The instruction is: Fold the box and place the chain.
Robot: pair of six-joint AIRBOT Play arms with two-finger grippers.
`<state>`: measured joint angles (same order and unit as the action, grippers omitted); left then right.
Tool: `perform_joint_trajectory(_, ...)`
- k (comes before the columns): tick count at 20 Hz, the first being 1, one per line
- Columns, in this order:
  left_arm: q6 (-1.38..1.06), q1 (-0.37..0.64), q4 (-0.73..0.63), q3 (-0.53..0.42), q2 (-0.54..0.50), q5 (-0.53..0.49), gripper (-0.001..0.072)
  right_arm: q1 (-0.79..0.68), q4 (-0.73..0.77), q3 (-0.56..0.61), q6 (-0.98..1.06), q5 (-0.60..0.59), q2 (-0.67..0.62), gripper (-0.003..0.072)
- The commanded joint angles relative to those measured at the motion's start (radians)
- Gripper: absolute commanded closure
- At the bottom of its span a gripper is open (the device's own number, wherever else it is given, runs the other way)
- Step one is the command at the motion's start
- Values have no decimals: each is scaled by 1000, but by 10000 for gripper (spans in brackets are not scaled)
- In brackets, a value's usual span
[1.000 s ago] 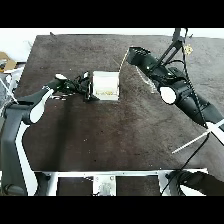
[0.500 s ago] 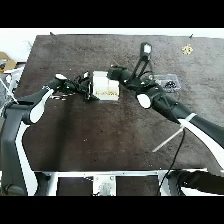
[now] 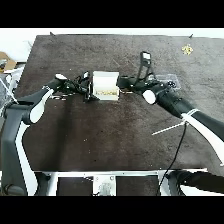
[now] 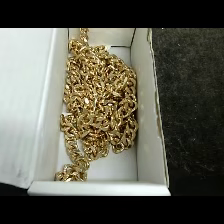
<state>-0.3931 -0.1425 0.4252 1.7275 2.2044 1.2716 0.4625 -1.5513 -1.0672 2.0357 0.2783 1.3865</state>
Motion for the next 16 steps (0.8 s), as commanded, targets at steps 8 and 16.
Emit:
perform_joint_trajectory(8, 0, 1, 0, 1, -1, 0, 435, -275, 22, 114, -2, 98, 43, 428)
perform_joint_trajectory(16, 0, 1, 0, 1, -1, 0, 435, -277, 134, -150, -137, 365, 283, 429)
